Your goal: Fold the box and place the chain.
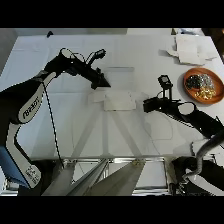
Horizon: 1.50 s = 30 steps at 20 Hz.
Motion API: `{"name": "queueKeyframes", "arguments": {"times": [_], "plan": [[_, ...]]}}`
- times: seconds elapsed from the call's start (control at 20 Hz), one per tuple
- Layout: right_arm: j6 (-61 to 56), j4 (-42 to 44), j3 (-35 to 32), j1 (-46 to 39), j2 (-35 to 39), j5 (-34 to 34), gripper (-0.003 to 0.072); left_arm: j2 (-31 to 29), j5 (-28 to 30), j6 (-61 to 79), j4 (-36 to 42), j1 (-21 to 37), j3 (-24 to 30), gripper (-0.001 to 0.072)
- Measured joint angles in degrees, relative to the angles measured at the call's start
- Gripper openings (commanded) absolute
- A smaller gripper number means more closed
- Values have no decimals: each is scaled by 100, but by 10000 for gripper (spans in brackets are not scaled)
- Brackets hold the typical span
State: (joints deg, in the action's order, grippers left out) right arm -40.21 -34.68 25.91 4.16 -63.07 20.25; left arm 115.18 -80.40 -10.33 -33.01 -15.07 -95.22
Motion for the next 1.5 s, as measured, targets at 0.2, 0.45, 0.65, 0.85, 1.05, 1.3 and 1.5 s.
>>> {"name": "queueKeyframes", "arguments": {"times": [0.2, 0.45, 0.65, 0.85, 1.05, 1.3, 1.5], "plan": [[0, 2, 0, 0, 0, -4, 190, 0, -7, -2, -98, 0, 0, 5], [-109, 7, 22, 0, 127, 48, 443, -20, -24, -162, -149, -2, 0, 4], [-354, -26, 155, 0, 767, 326, 440, -323, -227, -372, -254, 26, 0, 0], [-638, -363, 210, 2, 1823, 525, 440, -949, -549, -802, -946, 33, 15, -2], [-1355, -1143, 225, 0, 3029, 595, 397, -1609, -715, -1049, -1246, 70, 367, -3], [-2664, -2780, 227, 0, 4074, 629, 397, -2330, -164, -621, -645, 4, 1357, 1], [-3254, -3541, 227, 0, 4249, 730, 397, -2238, 225, -203, -452, -179, 1735, 2]]}}
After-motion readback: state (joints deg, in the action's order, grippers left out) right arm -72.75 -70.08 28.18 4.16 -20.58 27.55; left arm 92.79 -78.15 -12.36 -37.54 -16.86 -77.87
